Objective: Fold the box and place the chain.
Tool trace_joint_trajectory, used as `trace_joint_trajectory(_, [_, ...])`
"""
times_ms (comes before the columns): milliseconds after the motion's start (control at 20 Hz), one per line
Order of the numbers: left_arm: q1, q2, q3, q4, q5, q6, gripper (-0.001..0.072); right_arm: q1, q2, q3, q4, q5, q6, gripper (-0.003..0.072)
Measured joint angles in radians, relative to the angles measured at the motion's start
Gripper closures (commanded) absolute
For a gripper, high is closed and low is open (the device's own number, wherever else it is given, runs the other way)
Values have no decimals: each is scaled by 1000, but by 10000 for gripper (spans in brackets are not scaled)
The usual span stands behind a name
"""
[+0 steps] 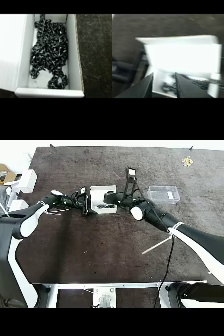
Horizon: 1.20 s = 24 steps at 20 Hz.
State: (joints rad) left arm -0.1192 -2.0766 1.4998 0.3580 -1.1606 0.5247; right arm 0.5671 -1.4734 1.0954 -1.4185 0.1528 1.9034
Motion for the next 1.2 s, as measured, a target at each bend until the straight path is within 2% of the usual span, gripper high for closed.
trace_joint_trajectory(200, [0,0,0,0,0,0,485,-138,16,2,-46,180,-95,369])
trace_joint_trajectory(350, [0,0,0,0,0,0,485,-255,-21,42,40,320,-318,369])
trace_joint_trajectory(550, [0,0,0,0,0,0,485,-371,-146,188,258,554,-701,369])
trace_joint_trajectory(750, [0,0,0,0,0,0,485,-408,-294,363,350,742,-978,369])
trace_joint_trajectory(900, [0,0,0,0,0,0,485,-406,-370,443,371,818,-1122,369])
trace_joint_trajectory(1150, [0,0,0,0,0,0,485,-405,-420,487,378,851,-1273,371])
trace_joint_trajectory(1200, [0,0,0,0,0,0,485,-405,-425,489,374,843,-1294,444])
